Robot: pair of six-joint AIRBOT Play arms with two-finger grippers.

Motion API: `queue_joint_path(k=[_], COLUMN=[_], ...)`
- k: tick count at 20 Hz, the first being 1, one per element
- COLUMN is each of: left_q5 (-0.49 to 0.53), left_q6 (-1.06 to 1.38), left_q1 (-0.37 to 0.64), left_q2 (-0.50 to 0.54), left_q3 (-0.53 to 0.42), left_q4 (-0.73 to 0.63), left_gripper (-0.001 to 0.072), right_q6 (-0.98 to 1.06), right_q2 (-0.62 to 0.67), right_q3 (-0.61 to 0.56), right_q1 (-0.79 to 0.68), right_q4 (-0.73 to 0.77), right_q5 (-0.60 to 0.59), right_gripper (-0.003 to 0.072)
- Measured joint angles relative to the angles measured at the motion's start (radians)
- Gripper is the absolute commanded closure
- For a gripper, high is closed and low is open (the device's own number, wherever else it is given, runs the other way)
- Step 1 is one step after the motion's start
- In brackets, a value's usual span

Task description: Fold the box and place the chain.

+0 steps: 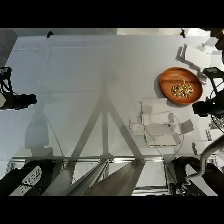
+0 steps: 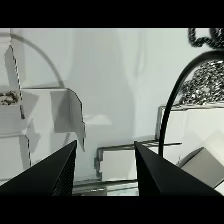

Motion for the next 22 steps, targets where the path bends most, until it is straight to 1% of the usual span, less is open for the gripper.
queue_joint_path(k=[3,9,17,22], left_q5=[0.000,0.000,0.000,0.000], left_q6=[0.000,0.000,0.000,0.000], left_q1=[0.000,0.000,0.000,0.000], left_q2=[0.000,0.000,0.000,0.000], left_q3=[0.000,0.000,0.000,0.000], left_q4=[0.000,0.000,0.000,0.000], left_gripper=[0.0701,0.0701,0.0701,0.0701], right_q6=[-0.063,-0.111,-0.134,-0.140], right_q2=[-0.004,-0.058,-0.183,-0.216], right_q3=[0.000,-0.001,-0.003,-0.048], right_q1=[-0.075,-0.114,-0.120,-0.120], right_q4=[0.061,0.123,0.129,0.106], right_q5=[0.003,0.027,0.070,0.050], right_gripper=[0.0266,0.0252,0.0253,0.0253])
